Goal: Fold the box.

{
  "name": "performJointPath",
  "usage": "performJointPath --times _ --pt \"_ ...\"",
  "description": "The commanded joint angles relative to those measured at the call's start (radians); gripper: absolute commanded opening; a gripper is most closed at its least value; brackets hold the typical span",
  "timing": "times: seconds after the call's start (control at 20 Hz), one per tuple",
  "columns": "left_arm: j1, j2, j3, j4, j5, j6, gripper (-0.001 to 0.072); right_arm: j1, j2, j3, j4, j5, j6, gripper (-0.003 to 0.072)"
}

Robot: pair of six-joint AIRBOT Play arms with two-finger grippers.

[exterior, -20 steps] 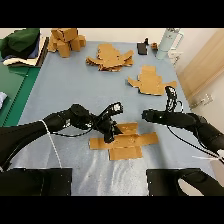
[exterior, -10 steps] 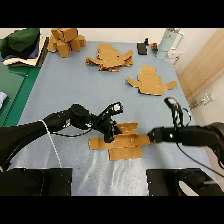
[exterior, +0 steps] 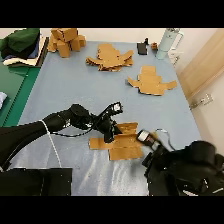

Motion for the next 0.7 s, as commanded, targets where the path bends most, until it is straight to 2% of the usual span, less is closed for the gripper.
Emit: performJointPath --times 0.0,0.1,0.2,0.25,0.45,0.65 --pt "0.000 0.000 0.000 0.000 0.000 0.000 0.0014 0.236 -0.145 -0.004 -0.228 0.100 -0.015 0.0002" --pt "0.000 0.000 0.000 0.000 0.000 0.000 0.0014 0.316 -0.239 -0.004 -0.397 0.139 0.000 0.0019" --pt "0.000 0.000 0.000 0.000 0.000 0.000 0.0014 0.341 -0.314 -0.004 -0.459 0.204 0.000 0.0355" --pt "0.000 0.000 0.000 0.000 0.000 0.000 0.0014 0.341 -0.347 -0.004 -0.469 0.230 0.000 0.0392" --pt "0.000 0.000 0.000 0.000 0.000 0.000 0.0014 0.341 -0.441 -0.004 -0.517 0.262 0.001 0.0392" --pt "-0.001 -0.001 0.000 0.000 0.000 0.000 0.0014 0.341 -0.450 -0.004 -0.634 0.265 0.109 0.0391"
